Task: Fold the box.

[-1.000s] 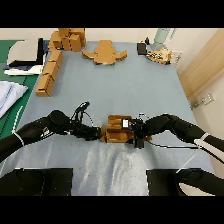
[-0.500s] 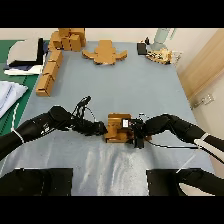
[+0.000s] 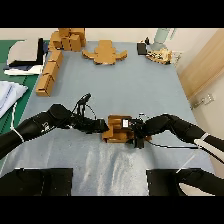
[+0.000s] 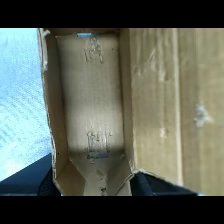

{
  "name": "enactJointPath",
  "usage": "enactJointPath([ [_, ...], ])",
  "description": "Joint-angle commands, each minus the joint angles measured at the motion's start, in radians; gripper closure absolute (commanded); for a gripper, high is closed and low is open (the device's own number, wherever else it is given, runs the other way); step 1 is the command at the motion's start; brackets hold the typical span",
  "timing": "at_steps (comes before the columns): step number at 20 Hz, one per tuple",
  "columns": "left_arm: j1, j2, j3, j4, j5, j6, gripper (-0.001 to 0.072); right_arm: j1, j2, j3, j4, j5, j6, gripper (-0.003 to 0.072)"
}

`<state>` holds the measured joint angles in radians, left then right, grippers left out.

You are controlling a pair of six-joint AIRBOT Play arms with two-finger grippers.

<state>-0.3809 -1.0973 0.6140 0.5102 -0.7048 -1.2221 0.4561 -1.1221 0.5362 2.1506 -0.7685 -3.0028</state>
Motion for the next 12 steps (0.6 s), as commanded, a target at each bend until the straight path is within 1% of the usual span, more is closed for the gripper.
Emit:
enactJointPath([
  [1,-0.005,-0.006,0.002,0.009,-0.002,-0.002,0.0221,0.000,0.000,0.000,0.000,0.000,0.000,0.0187],
  [4,-0.039,-0.043,0.013,0.090,0.018,-0.102,0.0217,0.000,0.000,0.000,0.000,0.000,0.000,0.0187],
  [7,-0.083,-0.074,0.065,0.219,0.018,-0.219,0.0210,0.000,0.000,0.000,0.000,0.000,0.000,0.0188],
  [9,-0.119,-0.076,0.105,0.336,0.022,-0.335,0.0209,0.000,0.000,0.000,0.000,0.000,0.000,0.0187],
  [12,-0.169,-0.085,0.137,0.457,0.018,-0.455,0.0210,0.000,0.000,0.000,0.000,0.000,0.000,0.0188],
])
